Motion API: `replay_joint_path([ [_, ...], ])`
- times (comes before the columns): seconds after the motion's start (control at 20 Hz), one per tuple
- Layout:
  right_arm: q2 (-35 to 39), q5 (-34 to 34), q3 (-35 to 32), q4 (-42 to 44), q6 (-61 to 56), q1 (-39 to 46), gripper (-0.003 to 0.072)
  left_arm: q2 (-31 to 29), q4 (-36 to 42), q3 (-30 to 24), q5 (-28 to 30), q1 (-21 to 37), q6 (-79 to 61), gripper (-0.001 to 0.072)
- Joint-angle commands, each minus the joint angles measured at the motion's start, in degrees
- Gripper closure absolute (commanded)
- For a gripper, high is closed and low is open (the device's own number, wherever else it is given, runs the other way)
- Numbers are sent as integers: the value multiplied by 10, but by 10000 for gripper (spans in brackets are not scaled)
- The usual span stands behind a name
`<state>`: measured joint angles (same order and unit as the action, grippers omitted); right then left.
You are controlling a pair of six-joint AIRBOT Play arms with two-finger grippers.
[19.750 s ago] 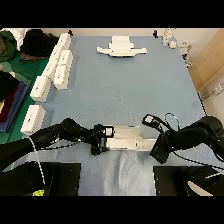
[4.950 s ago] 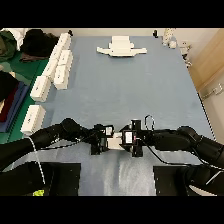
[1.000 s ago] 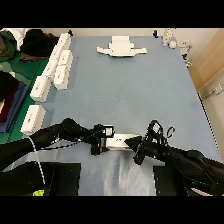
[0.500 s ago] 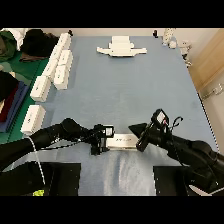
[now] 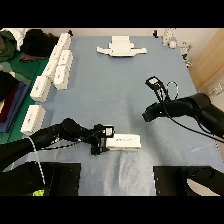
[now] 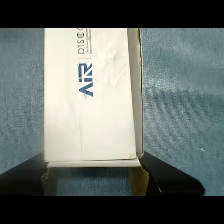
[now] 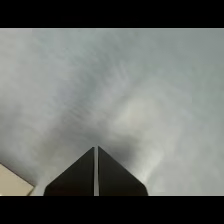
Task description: Fold the box.
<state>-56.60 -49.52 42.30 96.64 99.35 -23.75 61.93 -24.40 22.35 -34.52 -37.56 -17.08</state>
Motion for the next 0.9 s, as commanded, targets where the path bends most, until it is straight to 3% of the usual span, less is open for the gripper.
replay_joint_path([
  [0.0,-80,-148,66,-66,-162,20,648,0,0,0,1,0,0,325],
  [0.3,-93,-157,71,-33,-215,20,648,-8,2,0,1,3,30,325],
  [0.45,-93,-157,71,-27,-215,20,648,-43,-3,0,1,36,108,325],
  [0.6,-93,-157,71,-28,-215,20,648,-99,-46,0,7,114,228,325],
  [0.85,-93,-157,71,-28,-215,20,649,-183,-235,2,29,319,497,325],
])
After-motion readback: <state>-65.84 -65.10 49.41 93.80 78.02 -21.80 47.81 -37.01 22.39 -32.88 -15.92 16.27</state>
